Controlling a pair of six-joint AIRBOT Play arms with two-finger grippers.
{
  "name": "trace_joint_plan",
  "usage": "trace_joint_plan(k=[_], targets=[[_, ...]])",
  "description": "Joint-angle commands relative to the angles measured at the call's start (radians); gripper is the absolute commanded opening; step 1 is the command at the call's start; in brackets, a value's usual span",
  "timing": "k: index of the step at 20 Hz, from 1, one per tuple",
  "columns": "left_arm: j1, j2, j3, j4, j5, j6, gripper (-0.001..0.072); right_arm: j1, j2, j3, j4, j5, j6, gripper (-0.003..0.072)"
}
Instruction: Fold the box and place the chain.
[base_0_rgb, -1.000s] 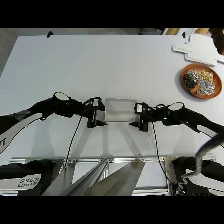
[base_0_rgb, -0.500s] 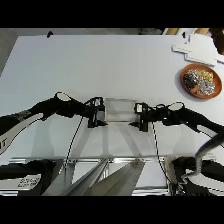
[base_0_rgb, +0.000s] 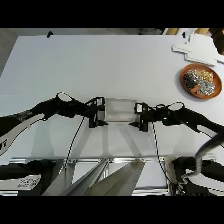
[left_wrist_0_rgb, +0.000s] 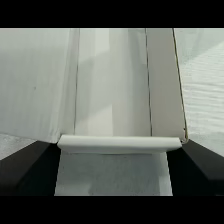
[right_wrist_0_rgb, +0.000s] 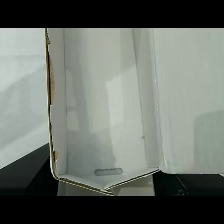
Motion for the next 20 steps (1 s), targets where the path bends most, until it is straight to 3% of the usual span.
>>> trace_joint_plan(k=[1,2,5,9,20], targets=[[-0.001,0.000,0.001,0.000,0.003,-0.002,0.0642,0.000,0.000,0.000,0.000,0.000,0.000,0.0298],[-0.001,0.000,0.001,0.000,0.003,-0.002,0.0610,0.000,0.000,0.000,0.000,0.000,0.000,0.0298],[-0.001,0.000,0.001,0.000,-0.004,0.005,0.0608,0.000,0.000,0.000,0.000,0.000,0.000,0.0298],[-0.001,0.000,0.001,0.001,-0.004,0.006,0.0157,0.000,0.000,0.000,0.000,0.000,0.000,0.0298],[0.000,0.001,0.001,-0.006,-0.001,0.005,0.0151,0.000,0.000,0.000,0.000,0.000,0.000,0.0298]])
